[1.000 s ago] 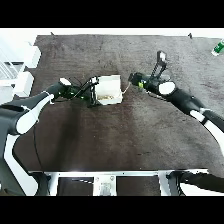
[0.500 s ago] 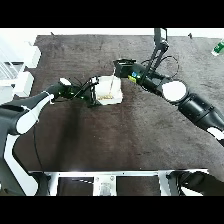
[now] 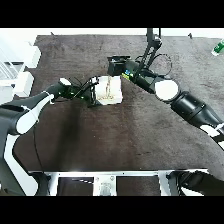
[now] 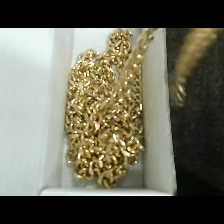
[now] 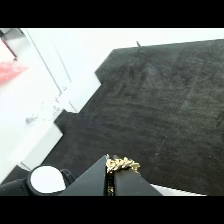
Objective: Fold the box and place the chain.
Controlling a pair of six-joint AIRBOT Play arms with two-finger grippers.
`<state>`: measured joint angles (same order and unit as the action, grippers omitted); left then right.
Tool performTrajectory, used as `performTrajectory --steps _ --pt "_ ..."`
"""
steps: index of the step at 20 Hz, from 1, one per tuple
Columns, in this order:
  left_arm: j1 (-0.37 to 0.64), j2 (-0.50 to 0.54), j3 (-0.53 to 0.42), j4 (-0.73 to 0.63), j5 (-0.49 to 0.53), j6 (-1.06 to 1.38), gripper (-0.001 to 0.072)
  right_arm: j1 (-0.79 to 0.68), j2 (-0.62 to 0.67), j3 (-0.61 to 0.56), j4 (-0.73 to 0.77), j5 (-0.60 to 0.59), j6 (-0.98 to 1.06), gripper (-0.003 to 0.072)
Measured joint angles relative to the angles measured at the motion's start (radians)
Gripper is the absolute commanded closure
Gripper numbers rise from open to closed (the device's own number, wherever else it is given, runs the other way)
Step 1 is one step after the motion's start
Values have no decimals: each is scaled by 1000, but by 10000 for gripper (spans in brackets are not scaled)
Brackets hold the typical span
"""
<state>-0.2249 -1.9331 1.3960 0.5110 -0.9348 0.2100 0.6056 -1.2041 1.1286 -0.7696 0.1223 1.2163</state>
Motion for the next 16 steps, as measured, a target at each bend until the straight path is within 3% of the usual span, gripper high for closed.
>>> performTrajectory --steps 16 --pt "0 0 0 0 0 0 243 -36 -92 95 0 -51 -90 679"
